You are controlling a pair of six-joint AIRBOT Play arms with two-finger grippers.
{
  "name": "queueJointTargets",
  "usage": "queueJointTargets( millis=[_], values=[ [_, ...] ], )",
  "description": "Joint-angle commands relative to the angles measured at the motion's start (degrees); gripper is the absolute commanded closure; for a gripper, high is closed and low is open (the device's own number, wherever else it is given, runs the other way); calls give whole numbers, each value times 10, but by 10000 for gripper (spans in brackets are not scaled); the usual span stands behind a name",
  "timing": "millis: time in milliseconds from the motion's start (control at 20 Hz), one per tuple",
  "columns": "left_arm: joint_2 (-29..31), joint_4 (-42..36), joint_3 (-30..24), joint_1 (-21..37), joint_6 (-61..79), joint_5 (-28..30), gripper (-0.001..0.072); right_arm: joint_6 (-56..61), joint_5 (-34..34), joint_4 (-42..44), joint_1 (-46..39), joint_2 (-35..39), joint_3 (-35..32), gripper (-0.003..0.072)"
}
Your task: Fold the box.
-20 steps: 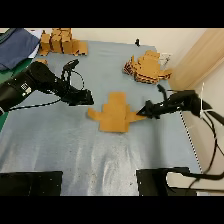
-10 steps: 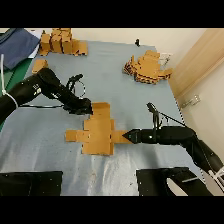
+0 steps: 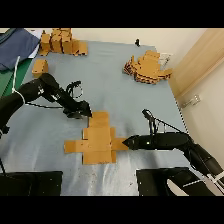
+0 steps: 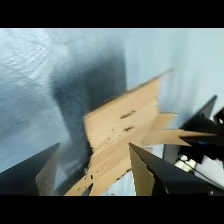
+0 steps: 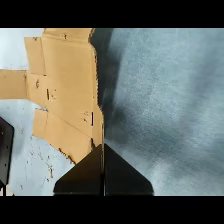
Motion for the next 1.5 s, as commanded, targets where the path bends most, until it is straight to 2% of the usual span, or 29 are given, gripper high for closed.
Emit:
queueJointTargets(
  millis=[0, 200, 450, 600, 650, 700, 850, 900, 950, 1200, 1250, 1300, 1450],
  values=[
    [-43, -86, 0, 6, 72, -54, 47, 6, 17, 0, 24, -17, -1, 686],
    [-82, -85, 0, 6, 83, -81, 47, 6, 16, 0, 26, -17, -1, 686],
    [-89, -82, -11, 6, 99, -80, 49, 7, 12, 0, 26, -17, -1, 686],
    [-112, -118, -11, 0, 141, -118, 50, 10, 12, -3, 26, -17, -1, 686],
    [-120, -139, -11, -1, 162, -136, 88, 12, 12, -4, 26, -17, -1, 686],
    [-125, -155, -11, 0, 184, -146, 182, 16, 12, -7, 26, -17, -1, 686],
    [-126, -159, -11, 3, 228, -150, 190, 21, 12, -9, 26, -17, -1, 686],
    [-126, -155, -11, 4, 238, -153, 329, 23, 12, -9, 26, -17, -1, 686],
    [-126, -151, -11, 4, 248, -156, 423, 26, 12, -9, 26, -17, -1, 686],
    [-126, -119, -11, 5, 256, -162, 427, 30, 12, -13, 26, -17, -1, 686],
    [-127, -119, -11, 5, 263, -160, 593, 30, 12, -13, 26, -17, -1, 686],
    [-127, -120, -11, 5, 272, -159, 694, 30, 12, -13, 26, -17, -1, 686],
    [-127, -120, -11, 5, 281, -147, 694, 30, 12, -13, 26, -17, -1, 686]
  ],
)
